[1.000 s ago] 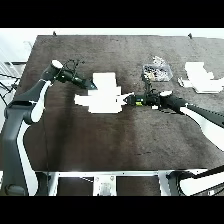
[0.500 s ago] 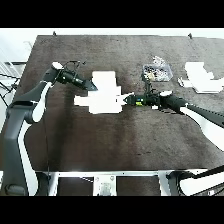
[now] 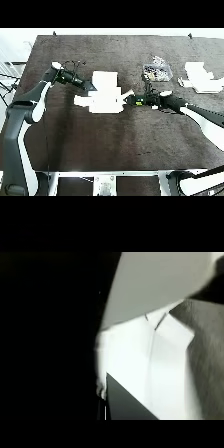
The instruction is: Fold the box and place the chain.
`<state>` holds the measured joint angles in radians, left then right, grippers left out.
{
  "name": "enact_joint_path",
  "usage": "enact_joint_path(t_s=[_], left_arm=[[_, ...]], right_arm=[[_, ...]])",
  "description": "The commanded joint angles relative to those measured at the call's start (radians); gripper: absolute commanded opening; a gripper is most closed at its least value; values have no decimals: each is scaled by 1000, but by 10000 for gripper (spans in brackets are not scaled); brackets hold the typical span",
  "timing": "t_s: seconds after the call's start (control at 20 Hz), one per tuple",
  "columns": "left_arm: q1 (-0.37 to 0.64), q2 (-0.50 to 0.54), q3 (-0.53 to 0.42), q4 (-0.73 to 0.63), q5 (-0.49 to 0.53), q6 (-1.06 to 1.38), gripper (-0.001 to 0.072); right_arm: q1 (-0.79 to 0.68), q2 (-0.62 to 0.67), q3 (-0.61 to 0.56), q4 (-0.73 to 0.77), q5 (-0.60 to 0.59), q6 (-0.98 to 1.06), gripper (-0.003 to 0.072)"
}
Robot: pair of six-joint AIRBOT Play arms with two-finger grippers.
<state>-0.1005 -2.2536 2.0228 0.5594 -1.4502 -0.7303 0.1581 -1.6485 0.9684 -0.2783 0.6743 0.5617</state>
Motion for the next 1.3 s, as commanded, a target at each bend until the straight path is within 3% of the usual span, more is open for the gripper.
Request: enact_joint_path(t_s=[0.0, 0.25, 0.45, 0.55, 0.85, 1.25], left_arm=[[0, 0, 1, -36, -56, 159, 19], [0, 1, 1, -156, -130, 461, 14], [-1, 8, -4, -175, -132, 586, 13], [-1, 32, -52, -174, -119, 656, 13], [-14, 201, -379, -174, 156, 969, 14], [-30, 163, -383, -162, 250, 1040, 17]], right_arm=[[-20, 0, 0, 6, -1, 3, 311], [-144, 45, 0, 8, 87, 2, 312], [-284, 107, 0, 8, 117, 2, 313], [-331, 114, 0, 8, 153, 2, 313], [-339, 114, -24, 6, 183, -18, 312], [-329, 114, -42, 6, 184, -43, 313]])
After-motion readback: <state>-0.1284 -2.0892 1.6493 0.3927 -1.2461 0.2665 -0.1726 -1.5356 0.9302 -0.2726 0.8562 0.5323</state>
